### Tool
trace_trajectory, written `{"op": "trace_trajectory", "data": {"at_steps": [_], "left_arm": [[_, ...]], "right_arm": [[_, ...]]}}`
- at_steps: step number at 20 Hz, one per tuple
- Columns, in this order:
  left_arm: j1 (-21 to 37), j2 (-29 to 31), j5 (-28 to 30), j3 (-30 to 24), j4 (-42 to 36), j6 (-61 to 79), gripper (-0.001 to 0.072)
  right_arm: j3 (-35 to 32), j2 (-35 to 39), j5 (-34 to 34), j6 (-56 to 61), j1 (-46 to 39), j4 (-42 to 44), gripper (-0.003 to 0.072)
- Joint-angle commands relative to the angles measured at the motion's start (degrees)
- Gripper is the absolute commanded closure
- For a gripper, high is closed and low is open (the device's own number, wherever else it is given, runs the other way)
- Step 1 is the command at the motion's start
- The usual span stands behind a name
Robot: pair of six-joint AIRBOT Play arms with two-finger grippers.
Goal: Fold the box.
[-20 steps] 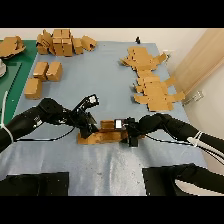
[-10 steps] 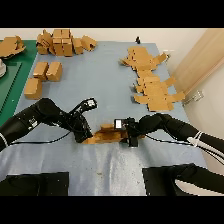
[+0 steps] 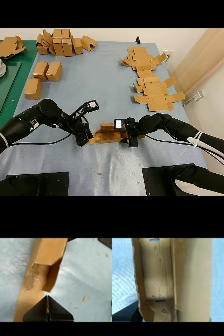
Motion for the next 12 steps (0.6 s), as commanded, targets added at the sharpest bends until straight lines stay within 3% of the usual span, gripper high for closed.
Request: {"op": "trace_trajectory", "data": {"at_steps": [1, 6, 12], "left_arm": [[-3.5, -0.3, 3.1, 0.1, -4.4, -13.4, 0.0699], [-4.2, -6.0, 11.8, 1.6, -19.9, -13.4, 0.0699], [-2.1, -13.7, 19.4, 6.7, -19.9, -17.6, 0.0699]], "right_arm": [[0.1, 0.0, 0.0, 0.0, 0.0, 0.0, 0.0183], [0.1, 0.0, 0.0, 0.0, 0.0, 0.0, 0.0183], [0.1, 0.0, -0.1, 0.0, 0.0, 0.0, 0.0183]]}}
